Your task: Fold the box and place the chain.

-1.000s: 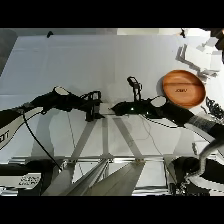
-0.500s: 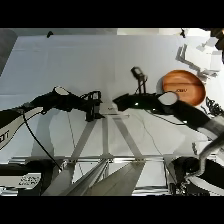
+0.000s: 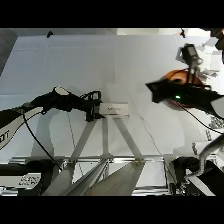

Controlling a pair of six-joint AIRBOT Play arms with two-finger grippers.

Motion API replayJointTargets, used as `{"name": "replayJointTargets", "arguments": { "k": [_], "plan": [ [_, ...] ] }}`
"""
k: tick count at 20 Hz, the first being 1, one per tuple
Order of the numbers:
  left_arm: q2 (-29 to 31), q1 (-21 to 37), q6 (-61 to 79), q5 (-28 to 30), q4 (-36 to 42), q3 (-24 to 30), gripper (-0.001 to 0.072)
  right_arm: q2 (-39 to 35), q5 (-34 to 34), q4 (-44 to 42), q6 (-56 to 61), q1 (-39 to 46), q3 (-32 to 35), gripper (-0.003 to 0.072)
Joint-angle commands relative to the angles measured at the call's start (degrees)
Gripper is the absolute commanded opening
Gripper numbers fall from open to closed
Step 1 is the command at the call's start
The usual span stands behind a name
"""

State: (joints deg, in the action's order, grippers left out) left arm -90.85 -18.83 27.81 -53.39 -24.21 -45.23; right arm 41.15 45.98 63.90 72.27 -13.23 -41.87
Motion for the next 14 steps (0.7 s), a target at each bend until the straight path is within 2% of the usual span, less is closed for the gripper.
{"name": "replayJointTargets", "arguments": {
  "k": [1,2,3,4,6,9,12,14],
  "plan": [
    [0.0,0.0,0.0,0.0,0.0,0.0,0.0338,-3.6,18.3,25.9,14.8,5.4,0.0,0.0015],
    [0.0,0.0,0.0,0.0,0.0,0.0,0.0314,-3.6,20.9,27.6,15.0,6.6,0.0,0.0015],
    [0.0,0.0,0.0,0.0,0.0,0.0,0.019,-3.6,22.3,27.8,15.0,7.7,0.0,0.0015],
    [0.0,0.1,0.0,0.0,0.0,0.0,0.0004,-3.6,22.2,27.8,15.0,8.5,0.0,0.0015],
    [0.6,0.4,-0.4,0.0,-0.3,0.0,0.0008,-3.6,21.2,27.5,15.0,8.8,0.0,0.0015],
    [5.0,0.7,-6.6,0.0,-2.6,0.0,0.0009,-3.6,19.9,26.6,15.9,8.8,0.0,0.0015],
    [13.1,1.7,-17.8,0.4,-11.7,0.0,0.0009,-3.6,19.1,24.4,16.3,8.8,0.0,0.0015],
    [20.1,3.0,-32.2,-0.1,-20.5,0.0,0.0008,-3.6,19.1,23.1,16.3,8.8,0.0,0.0015]
  ]
}}
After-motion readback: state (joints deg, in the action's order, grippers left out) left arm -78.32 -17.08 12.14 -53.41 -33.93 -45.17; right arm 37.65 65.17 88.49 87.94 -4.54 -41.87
